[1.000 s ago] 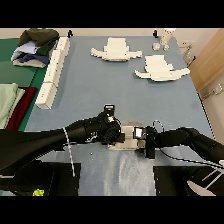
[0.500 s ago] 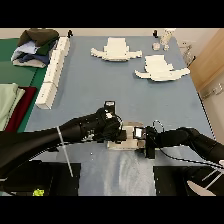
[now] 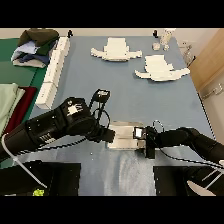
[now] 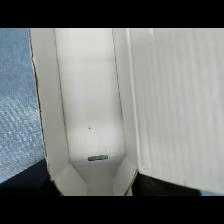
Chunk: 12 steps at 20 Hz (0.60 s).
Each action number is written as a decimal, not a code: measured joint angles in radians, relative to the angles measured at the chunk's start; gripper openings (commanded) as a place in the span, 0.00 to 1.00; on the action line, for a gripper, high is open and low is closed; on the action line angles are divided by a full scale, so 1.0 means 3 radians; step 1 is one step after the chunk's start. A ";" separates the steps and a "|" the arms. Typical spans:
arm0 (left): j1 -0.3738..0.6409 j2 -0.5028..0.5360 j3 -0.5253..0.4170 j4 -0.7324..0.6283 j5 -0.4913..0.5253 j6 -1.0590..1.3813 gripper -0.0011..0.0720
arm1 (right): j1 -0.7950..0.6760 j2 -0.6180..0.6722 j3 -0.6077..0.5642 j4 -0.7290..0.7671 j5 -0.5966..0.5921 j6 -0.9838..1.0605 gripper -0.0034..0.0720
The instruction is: Fold the box.
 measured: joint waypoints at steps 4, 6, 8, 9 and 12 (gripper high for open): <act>0.0069 0.0027 -0.0005 0.0072 0.0153 0.0796 0.03 | 0.0000 0.0000 0.0000 0.0000 -0.0001 0.0000 0.58; 0.0137 0.0051 -0.0023 0.0066 0.0252 0.1174 0.03 | 0.0000 0.0000 0.0000 0.0000 -0.0001 0.0000 0.58; 0.0315 0.0159 -0.0135 -0.0107 0.0385 0.1649 0.03 | 0.0000 0.0000 0.0000 0.0000 -0.0001 0.0000 0.58; 0.0443 0.0238 -0.0228 -0.0243 0.0450 0.1916 0.03 | 0.0000 0.0000 0.0000 0.0000 -0.0001 0.0000 0.58; 0.0951 0.0547 -0.0626 -0.0787 0.0557 0.2996 0.04 | 0.0000 0.0000 0.0000 0.0000 -0.0001 0.0000 0.58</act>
